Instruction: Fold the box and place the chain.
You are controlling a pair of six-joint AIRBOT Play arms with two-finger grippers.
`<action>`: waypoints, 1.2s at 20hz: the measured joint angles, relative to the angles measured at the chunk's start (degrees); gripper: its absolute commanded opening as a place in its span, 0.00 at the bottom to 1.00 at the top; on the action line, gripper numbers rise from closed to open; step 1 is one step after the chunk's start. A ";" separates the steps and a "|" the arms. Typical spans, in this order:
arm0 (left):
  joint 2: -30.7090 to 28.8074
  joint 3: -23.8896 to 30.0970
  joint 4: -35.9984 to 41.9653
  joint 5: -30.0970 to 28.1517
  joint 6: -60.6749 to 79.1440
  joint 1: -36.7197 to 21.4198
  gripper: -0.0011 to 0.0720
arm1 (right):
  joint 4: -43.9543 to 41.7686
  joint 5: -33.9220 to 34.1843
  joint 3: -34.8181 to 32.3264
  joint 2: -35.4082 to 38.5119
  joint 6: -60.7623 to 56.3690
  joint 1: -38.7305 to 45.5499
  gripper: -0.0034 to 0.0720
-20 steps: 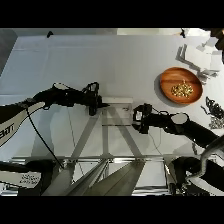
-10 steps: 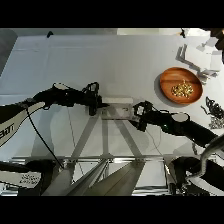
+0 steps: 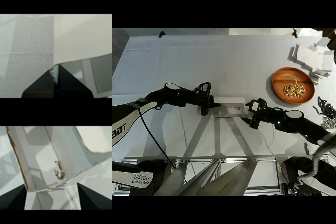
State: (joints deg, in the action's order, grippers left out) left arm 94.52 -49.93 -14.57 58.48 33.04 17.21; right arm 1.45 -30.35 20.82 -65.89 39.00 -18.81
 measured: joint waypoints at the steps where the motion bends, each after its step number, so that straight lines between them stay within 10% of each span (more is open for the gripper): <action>1: 0.00 0.00 0.00 0.00 0.00 0.00 0.03 | 0.17 -1.14 0.55 -0.96 0.81 0.70 0.94; 24: 0.02 0.00 -0.02 0.26 0.02 0.04 0.03 | 11.72 -8.57 8.74 -10.23 -2.95 3.78 0.94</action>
State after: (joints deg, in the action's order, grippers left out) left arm 94.54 -49.93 -14.59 58.74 33.06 17.26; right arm 13.17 -38.92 29.56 -76.12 36.05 -15.03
